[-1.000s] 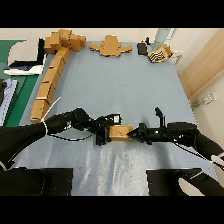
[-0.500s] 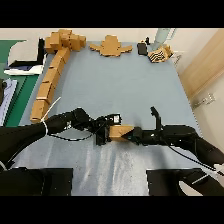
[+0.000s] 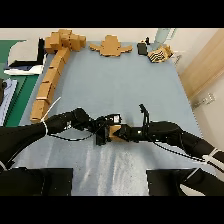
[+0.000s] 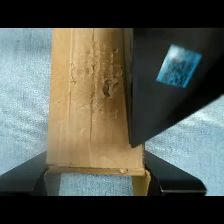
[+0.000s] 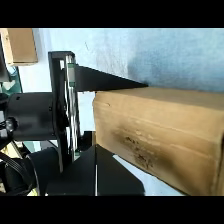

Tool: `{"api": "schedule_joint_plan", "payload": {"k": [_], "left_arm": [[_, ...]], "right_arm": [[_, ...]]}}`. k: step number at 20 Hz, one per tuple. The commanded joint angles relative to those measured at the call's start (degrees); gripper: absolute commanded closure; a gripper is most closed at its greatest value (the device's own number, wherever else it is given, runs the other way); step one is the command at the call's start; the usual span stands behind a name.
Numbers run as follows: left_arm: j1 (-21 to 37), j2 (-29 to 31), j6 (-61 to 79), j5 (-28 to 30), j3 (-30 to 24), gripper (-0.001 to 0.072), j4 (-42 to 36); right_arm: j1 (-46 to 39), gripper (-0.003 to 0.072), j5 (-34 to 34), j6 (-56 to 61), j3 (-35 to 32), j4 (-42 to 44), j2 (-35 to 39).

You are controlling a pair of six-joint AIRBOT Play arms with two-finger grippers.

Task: Fold the box.

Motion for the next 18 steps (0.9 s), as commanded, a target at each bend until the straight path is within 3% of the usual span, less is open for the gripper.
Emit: {"api": "schedule_joint_plan", "payload": {"k": [1, 18], "left_arm": [[0.00, 0.00, 0.00, 0.02, 0.02, 0.0387, 0.02], [0.00, 0.00, 0.00, 0.00, 0.02, 0.0387, 0.02]], "right_arm": [[0.48, 0.0683, -0.87, 0.15, 0.74, -0.57, -1.73], [0.50, 0.0683, 0.46, 1.09, -0.09, -2.32, -2.03]]}}
